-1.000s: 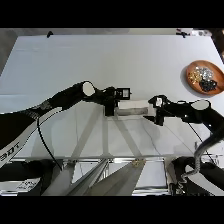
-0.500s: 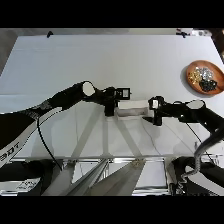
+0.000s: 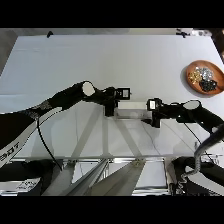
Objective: Fold the box and place the chain.
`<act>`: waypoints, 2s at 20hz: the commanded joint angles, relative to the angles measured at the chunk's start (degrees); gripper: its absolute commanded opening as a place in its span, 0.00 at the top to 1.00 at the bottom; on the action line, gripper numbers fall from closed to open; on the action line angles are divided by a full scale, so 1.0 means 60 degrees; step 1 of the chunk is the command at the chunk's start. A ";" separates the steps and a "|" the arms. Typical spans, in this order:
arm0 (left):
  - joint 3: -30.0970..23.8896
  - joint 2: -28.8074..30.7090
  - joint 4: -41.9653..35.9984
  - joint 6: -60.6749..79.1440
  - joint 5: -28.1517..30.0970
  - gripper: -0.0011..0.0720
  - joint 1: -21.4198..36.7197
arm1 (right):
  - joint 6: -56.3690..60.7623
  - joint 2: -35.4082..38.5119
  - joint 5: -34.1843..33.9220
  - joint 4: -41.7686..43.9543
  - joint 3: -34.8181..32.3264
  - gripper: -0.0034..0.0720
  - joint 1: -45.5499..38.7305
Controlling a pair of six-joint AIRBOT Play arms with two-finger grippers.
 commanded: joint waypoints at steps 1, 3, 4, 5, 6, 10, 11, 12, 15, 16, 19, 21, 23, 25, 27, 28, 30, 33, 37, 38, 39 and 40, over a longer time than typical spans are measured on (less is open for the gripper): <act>0.0004 0.0004 0.0000 -0.0007 0.0015 0.96 -0.0004 | 0.0171 -0.0007 0.0102 -0.0044 0.0000 0.05 0.0000; 0.0004 0.0004 0.0000 -0.0007 0.0015 0.96 -0.0004 | 0.0171 -0.0007 0.0106 -0.0022 0.0000 0.06 0.0000; 0.0004 0.0004 0.0000 -0.0007 0.0015 0.96 -0.0004 | 0.0171 -0.0007 0.0106 -0.0033 0.0000 0.06 0.0000; 0.0004 0.0004 0.0000 -0.0007 0.0015 0.96 -0.0004 | 0.0171 -0.0007 0.0095 -0.0047 0.0000 0.07 0.0000; 0.0004 0.0000 0.0000 -0.0007 0.0015 0.96 -0.0004 | 0.0171 -0.0007 0.0069 -0.0076 -0.0004 0.15 0.0000; 0.0004 0.0004 0.0000 -0.0007 0.0015 0.96 -0.0004 | 0.0168 -0.0007 -0.0204 -0.0317 -0.0004 0.15 0.0004; 0.0004 0.0004 0.0000 -0.0007 0.0015 0.96 -0.0004 | 0.0160 -0.0007 -0.0222 -0.0321 -0.0004 0.15 0.0004; 0.0004 0.0004 0.0000 -0.0007 0.0015 0.96 -0.0004 | 0.0135 -0.0007 -0.0233 -0.0390 -0.0004 0.14 0.0004; 0.0004 0.0004 0.0000 -0.0007 0.0015 0.96 -0.0004 | 0.0131 -0.0007 -0.0776 -0.0532 -0.0004 0.05 0.0186; 0.0004 0.0004 0.0000 -0.0007 0.0015 0.96 -0.0004 | 0.0131 -0.0007 -0.0900 -0.0510 -0.0004 0.05 0.0200; 0.0004 0.0004 0.0000 -0.0007 0.0015 0.96 -0.0004 | 0.0131 -0.0007 -0.0947 -0.0484 -0.0004 0.05 0.0200; 0.0004 0.0004 0.0000 -0.0007 0.0015 0.96 -0.0004 | 0.0127 -0.0007 -0.0940 -0.0455 -0.0004 0.05 0.0200; 0.0004 0.0004 0.0000 -0.0007 0.0015 0.96 -0.0004 | 0.0131 -0.0007 -0.0914 -0.0448 -0.0004 0.06 0.0200; 0.0004 0.0004 0.0000 -0.0007 0.0015 0.96 -0.0004 | 0.0055 -0.0007 -0.0783 -0.0331 0.0000 0.05 0.0200; 0.0004 0.0004 0.0000 -0.0007 0.0015 0.96 -0.0004 | -0.0011 -0.0004 -0.0597 -0.0109 0.0004 0.03 0.0200; 0.0004 0.0004 0.0000 -0.0007 0.0015 0.96 -0.0004 | -0.0226 -0.0004 -0.0448 0.0018 0.0004 0.00 0.0200; 0.0004 0.0004 0.0000 -0.0007 0.0015 0.96 -0.0004 | -0.0408 -0.0004 -0.0284 0.0098 0.0004 0.00 0.0197; 0.0004 0.0004 0.0000 -0.0007 0.0015 0.96 -0.0004 | -0.0404 -0.0004 -0.0106 0.0098 0.0004 0.00 0.0200; 0.0004 0.0004 0.0000 -0.0007 0.0015 0.96 -0.0004 | -0.0397 -0.0004 0.0069 0.0047 0.0000 0.00 0.0197; 0.0004 0.0004 0.0000 -0.0007 0.0015 0.96 -0.0004 | -0.0397 -0.0004 0.0080 0.0047 0.0000 0.00 0.0200; 0.0004 0.0004 0.0000 -0.0007 0.0015 0.96 -0.0004 | -0.0386 -0.0004 0.0095 0.0051 0.0000 0.00 0.0200; 0.0004 0.0004 0.0000 -0.0007 0.0015 0.96 -0.0004 | -0.0357 -0.0004 0.0153 0.0062 0.0000 0.00 0.0197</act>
